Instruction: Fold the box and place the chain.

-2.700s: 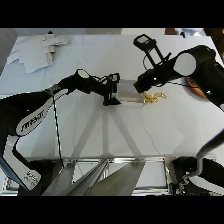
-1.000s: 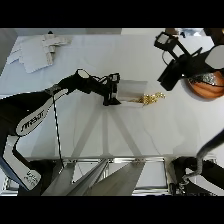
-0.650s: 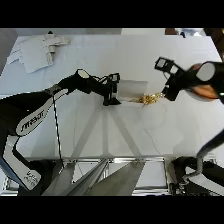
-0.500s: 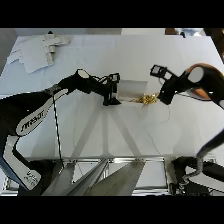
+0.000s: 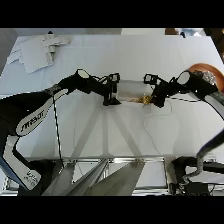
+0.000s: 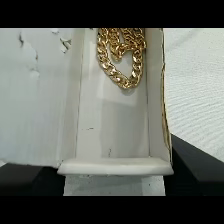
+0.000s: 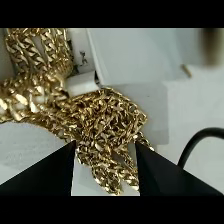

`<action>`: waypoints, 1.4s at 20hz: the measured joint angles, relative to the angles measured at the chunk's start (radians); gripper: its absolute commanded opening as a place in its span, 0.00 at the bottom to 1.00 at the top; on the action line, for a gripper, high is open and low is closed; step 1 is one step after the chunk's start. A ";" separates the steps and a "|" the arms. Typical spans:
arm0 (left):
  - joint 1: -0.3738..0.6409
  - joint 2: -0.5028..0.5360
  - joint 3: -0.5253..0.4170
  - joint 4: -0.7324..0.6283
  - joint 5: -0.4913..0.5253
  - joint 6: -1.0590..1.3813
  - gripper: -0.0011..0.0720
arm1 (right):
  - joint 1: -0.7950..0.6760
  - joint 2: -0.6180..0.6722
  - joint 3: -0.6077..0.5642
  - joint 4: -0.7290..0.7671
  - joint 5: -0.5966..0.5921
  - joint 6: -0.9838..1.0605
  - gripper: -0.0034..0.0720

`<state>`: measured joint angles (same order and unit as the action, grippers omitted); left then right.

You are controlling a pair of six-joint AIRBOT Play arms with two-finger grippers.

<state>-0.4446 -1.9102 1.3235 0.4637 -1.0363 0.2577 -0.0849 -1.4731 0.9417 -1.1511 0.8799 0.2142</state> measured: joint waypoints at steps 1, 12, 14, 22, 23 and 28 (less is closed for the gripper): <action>0.000 0.000 0.000 0.000 0.000 0.000 0.55 | 0.000 -0.006 0.000 0.008 -0.005 -0.002 0.33; 0.000 0.000 0.000 0.000 0.000 0.000 0.55 | 0.000 0.027 -0.001 0.026 -0.031 0.142 0.06; 0.000 0.000 0.000 0.000 0.000 0.000 0.55 | 0.000 0.080 -0.001 0.024 -0.030 0.172 0.06; 0.000 0.000 0.000 0.000 0.000 0.000 0.55 | 0.006 0.315 0.000 0.024 0.021 0.300 0.06; 0.000 0.000 0.000 0.000 0.000 0.000 0.55 | 0.015 0.338 0.000 0.026 0.037 0.310 0.06; 0.000 0.000 0.000 0.000 0.000 0.000 0.55 | 0.090 0.399 0.000 0.076 0.056 0.332 0.06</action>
<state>-0.4446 -1.9102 1.3235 0.4633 -1.0367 0.2577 0.0048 -1.0737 0.9421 -1.0752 0.9360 0.5465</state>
